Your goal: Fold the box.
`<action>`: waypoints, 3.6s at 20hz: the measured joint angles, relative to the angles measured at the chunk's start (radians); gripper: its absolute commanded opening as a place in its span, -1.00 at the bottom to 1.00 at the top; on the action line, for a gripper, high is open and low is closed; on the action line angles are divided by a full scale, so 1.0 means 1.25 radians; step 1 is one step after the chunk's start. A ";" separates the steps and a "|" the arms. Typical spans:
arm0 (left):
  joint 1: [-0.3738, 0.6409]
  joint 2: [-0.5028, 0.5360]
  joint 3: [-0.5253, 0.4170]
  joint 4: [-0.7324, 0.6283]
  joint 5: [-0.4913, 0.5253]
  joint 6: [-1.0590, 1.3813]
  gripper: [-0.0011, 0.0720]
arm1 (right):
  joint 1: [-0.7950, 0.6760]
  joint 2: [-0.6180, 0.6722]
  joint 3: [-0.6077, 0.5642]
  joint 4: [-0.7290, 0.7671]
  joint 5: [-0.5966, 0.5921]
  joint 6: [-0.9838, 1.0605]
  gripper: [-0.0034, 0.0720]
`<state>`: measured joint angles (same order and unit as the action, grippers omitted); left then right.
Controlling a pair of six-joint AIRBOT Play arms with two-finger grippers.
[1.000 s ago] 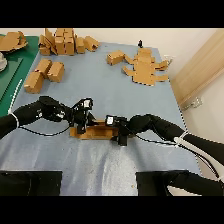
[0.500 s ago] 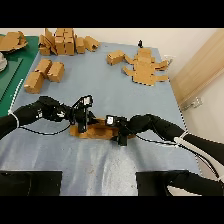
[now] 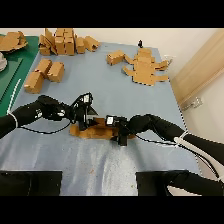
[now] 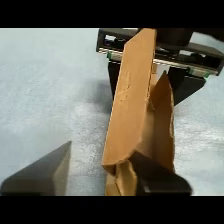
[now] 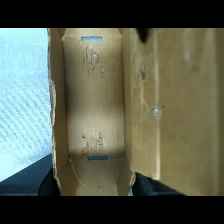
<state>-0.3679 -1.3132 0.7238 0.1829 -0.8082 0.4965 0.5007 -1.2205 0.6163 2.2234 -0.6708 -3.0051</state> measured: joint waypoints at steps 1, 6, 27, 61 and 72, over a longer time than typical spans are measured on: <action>0.001 0.009 0.000 0.001 0.013 -0.006 0.91 | 0.000 0.000 0.000 0.000 0.000 0.000 0.43; 0.001 0.087 0.000 0.108 0.076 -0.132 0.90 | 0.000 0.000 0.000 0.000 0.000 0.001 0.43; -0.056 -0.046 0.150 0.222 -0.143 -1.053 -0.94 | 0.000 0.000 0.000 0.001 -0.001 0.001 0.43; 0.016 0.077 0.035 0.475 -0.130 -0.245 0.80 | 0.000 0.000 0.000 0.001 0.000 0.002 0.43; -0.057 0.064 0.027 0.481 -0.114 -0.269 0.29 | 0.000 0.000 0.000 0.001 -0.001 0.001 0.43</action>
<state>-0.4393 -1.2331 0.7574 0.7845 -0.9501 0.1596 0.5007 -1.2205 0.6163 2.2246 -0.6716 -3.0035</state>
